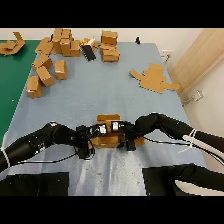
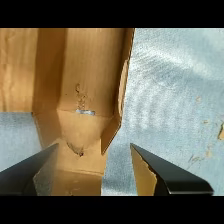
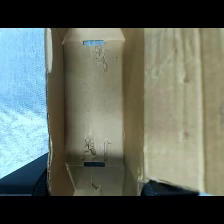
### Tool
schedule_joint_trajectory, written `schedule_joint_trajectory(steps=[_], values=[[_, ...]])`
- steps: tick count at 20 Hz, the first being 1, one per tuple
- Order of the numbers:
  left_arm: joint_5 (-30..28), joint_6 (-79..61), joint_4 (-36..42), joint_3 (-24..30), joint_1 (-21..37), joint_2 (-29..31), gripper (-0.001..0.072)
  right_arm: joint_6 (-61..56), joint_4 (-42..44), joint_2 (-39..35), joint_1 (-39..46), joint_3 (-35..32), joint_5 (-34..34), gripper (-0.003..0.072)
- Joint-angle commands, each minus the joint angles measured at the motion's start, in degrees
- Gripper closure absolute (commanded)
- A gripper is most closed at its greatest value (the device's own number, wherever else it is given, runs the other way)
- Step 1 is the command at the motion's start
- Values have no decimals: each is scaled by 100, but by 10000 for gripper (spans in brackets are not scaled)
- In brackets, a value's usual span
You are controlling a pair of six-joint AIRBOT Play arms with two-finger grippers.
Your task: Fold the box.
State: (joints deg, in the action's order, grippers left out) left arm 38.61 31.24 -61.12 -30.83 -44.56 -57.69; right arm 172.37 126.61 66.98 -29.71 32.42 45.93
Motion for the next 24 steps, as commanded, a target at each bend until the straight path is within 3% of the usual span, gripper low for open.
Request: schedule_joint_trajectory(steps=[1, 8, 24], values=[[39, 142, -214, -48, 15, 140, 23, -2, 4, -2, -2, 0, 2, 104], [-52, 55, -232, -48, 483, 127, 21, -2, 4, -2, -2, 0, 2, 105], [55, -1128, 739, -55, 487, 125, 21, -2, 4, -2, -2, 0, 2, 104]])
